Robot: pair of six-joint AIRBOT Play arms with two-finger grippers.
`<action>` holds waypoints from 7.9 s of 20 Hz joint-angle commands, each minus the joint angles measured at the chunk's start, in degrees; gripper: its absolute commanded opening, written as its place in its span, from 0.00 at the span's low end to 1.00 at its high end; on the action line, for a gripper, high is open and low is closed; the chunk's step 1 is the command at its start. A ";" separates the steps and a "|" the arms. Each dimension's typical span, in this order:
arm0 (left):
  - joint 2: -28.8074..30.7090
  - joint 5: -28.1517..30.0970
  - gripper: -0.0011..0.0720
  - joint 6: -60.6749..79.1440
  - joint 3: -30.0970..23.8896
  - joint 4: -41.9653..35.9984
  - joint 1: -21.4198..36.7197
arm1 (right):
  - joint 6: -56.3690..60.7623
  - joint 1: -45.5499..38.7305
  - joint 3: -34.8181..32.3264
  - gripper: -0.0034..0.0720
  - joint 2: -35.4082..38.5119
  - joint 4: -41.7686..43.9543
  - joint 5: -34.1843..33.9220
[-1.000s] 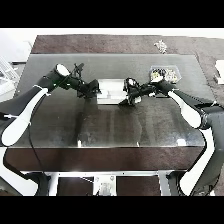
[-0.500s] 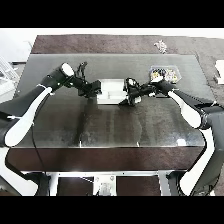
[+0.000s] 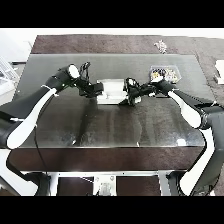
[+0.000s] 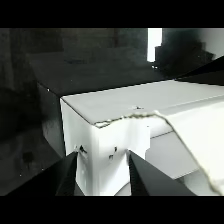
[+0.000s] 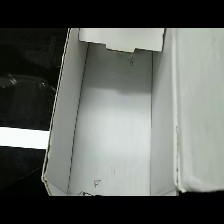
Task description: Fold the box and place the chain.
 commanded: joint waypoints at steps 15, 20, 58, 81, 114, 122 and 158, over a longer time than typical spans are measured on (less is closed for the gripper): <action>-7.50 -8.20 0.51 -7.56 10.95 13.14 -3.17 | 0.00 0.07 0.02 0.83 0.00 0.02 0.04; -11.85 -14.16 0.51 -9.31 17.38 15.67 -4.48 | 0.00 0.07 0.02 0.83 0.00 0.02 0.04; -10.34 -31.19 0.68 5.95 28.63 6.80 2.34 | 0.00 0.07 0.02 0.83 0.00 0.02 0.04; -8.04 -15.45 1.00 111.71 -0.13 -26.82 15.61 | 0.00 0.07 0.02 0.83 0.00 0.02 0.04; -12.13 -14.93 1.00 126.16 -0.20 -34.64 13.49 | 0.00 0.07 0.02 0.83 0.00 0.02 0.04; -12.66 -14.19 1.00 126.16 -0.15 -33.51 13.60 | 0.00 0.07 0.02 0.83 0.00 0.02 0.04; -15.28 -8.37 0.99 124.26 -0.17 -38.18 10.56 | 0.00 0.07 0.02 0.83 0.00 0.02 0.04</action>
